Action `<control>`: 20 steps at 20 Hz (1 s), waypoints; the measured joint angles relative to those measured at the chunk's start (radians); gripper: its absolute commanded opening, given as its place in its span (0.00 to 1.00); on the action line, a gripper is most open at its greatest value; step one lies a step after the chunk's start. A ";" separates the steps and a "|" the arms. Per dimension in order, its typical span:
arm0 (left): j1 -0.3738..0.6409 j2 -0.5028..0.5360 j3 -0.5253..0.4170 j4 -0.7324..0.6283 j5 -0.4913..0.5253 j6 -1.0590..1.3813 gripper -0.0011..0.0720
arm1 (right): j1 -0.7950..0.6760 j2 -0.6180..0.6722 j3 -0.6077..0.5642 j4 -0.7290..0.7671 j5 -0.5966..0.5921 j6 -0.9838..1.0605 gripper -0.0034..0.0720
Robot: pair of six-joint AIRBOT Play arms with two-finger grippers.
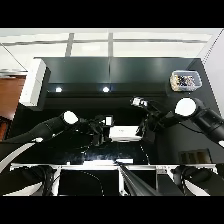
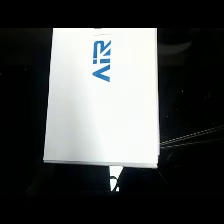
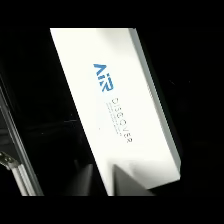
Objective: Fold the box and place the chain.
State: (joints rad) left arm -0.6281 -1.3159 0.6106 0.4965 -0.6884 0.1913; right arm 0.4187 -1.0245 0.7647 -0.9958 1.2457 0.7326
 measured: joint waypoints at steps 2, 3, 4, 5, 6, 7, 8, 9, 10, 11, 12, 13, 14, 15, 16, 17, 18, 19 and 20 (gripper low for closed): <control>0.000 0.000 0.000 0.000 0.000 0.000 0.56 | -0.021 0.014 -0.014 0.032 0.011 0.107 0.09; 0.000 0.000 0.000 0.000 0.000 0.000 0.56 | -0.029 0.019 -0.038 0.077 -0.003 0.161 0.09; 0.000 0.000 0.000 0.000 0.000 0.000 0.56 | -0.034 0.021 -0.067 0.138 -0.033 0.200 0.09; 0.000 0.000 0.000 0.000 0.000 0.000 0.56 | -0.038 0.021 -0.100 0.205 -0.068 0.231 0.09; 0.000 0.000 0.000 0.000 0.000 0.000 0.56 | -0.041 0.017 -0.132 0.270 -0.101 0.257 0.09; 0.000 0.000 0.000 0.000 0.000 0.000 0.56 | -0.043 0.010 -0.156 0.325 -0.131 0.273 0.09; 0.000 0.000 0.000 0.000 0.000 0.000 0.56 | -0.045 0.000 -0.175 0.366 -0.151 0.289 0.09; 0.000 0.000 0.000 0.000 0.000 0.000 0.56 | -0.046 -0.011 -0.188 0.392 -0.166 0.296 0.09; 0.000 0.000 0.000 0.000 0.000 0.000 0.56 | -0.047 -0.023 -0.198 0.414 -0.180 0.307 0.09; 0.000 0.000 0.000 0.000 0.000 -0.001 0.56 | -0.047 -0.036 -0.206 0.423 -0.196 0.312 0.09; 0.000 0.000 0.000 0.000 0.000 -0.001 0.56 | -0.048 -0.048 -0.210 0.427 -0.205 0.316 0.09; 0.000 0.000 0.000 0.000 0.000 -0.002 0.56 | -0.048 -0.060 -0.214 0.432 -0.208 0.319 0.09; 0.000 0.000 0.000 0.000 0.000 -0.002 0.56 | -0.048 -0.071 -0.217 0.437 -0.216 0.321 0.09; 0.000 0.000 0.000 0.000 0.000 -0.002 0.56 | -0.048 -0.082 -0.219 0.438 -0.220 0.323 0.09; 0.000 0.000 0.000 0.000 0.000 -0.002 0.56 | -0.048 -0.092 -0.220 0.438 -0.222 0.326 0.09; 0.000 0.000 0.000 0.000 0.000 -0.002 0.56 | -0.048 -0.100 -0.222 0.434 -0.225 0.327 0.10; 0.000 0.000 0.000 0.000 0.000 -0.002 0.56 | -0.048 -0.106 -0.222 0.429 -0.227 0.327 0.10; 0.000 0.000 0.000 0.000 0.000 -0.002 0.56 | -0.048 -0.110 -0.222 0.423 -0.227 0.328 0.10; 0.000 0.000 0.000 0.000 0.000 -0.002 0.56 | -0.048 -0.113 -0.223 0.418 -0.228 0.330 0.09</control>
